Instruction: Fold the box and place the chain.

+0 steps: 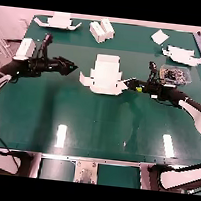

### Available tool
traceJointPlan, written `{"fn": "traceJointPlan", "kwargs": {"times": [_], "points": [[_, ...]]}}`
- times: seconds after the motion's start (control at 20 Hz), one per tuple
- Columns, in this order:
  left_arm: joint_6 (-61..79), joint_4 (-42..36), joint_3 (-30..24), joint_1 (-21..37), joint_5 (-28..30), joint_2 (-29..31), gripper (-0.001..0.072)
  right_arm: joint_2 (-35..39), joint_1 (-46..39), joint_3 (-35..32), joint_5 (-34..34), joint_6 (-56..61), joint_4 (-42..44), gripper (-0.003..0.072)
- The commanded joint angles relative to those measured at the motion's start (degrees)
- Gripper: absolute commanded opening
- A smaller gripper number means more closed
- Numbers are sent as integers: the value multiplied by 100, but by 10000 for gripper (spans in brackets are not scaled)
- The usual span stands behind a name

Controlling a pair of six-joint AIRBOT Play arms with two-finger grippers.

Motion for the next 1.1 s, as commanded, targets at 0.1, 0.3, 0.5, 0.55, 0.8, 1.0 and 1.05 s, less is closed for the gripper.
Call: {"fn": "traceJointPlan", "kwargs": {"times": [0.1,0.3,0.5,0.55,0.8,1.0,1.05], "points": [[-782,485,1178,-289,-195,-949,477,0,0,7,11,9,0,15],[-1338,953,1963,-492,-407,-1606,477,0,0,7,11,7,0,15],[-1587,1226,2726,-647,-660,-2146,477,0,2,7,20,7,-2,15],[-1615,1259,2844,-671,-634,-2212,477,0,4,7,22,4,-4,15],[-1941,1281,3519,-671,-715,-2671,477,0,7,4,37,2,-20,15],[-2245,1377,3934,-726,-874,-3082,477,0,7,4,79,4,-22,16],[-2243,1377,4006,-754,-944,-3158,477,0,7,4,79,4,-22,15]]}}
